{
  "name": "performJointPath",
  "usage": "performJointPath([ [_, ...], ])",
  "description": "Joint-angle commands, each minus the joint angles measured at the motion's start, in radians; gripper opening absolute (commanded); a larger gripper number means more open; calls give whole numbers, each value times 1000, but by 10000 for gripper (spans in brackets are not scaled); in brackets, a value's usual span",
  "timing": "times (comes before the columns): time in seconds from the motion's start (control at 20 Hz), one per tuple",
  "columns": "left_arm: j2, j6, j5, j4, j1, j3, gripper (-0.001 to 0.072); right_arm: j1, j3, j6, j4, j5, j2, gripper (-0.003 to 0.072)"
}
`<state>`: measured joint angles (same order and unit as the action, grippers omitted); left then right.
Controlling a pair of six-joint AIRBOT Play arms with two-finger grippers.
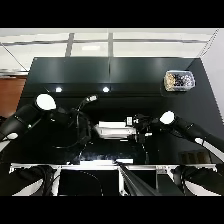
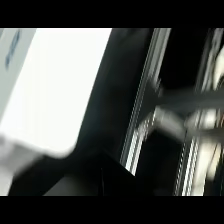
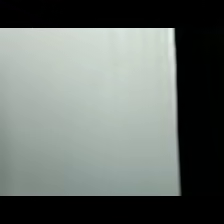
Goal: Fold the box and place the chain.
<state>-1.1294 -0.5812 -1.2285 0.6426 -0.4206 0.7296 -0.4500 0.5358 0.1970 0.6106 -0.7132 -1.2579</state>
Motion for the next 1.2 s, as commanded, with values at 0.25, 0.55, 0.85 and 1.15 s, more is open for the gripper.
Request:
performJointPath([
  [0.25,-87,320,627,-362,-41,-105,29,-1,0,-2,0,-1,0,480],
  [0.55,-183,341,697,-303,-117,-103,29,-1,0,-2,0,-1,0,480],
  [0.85,-134,341,662,-229,-94,-66,28,-1,0,-2,0,-1,0,480],
  [1.15,77,348,326,-90,124,-61,31,-1,0,-2,0,0,0,480],
])
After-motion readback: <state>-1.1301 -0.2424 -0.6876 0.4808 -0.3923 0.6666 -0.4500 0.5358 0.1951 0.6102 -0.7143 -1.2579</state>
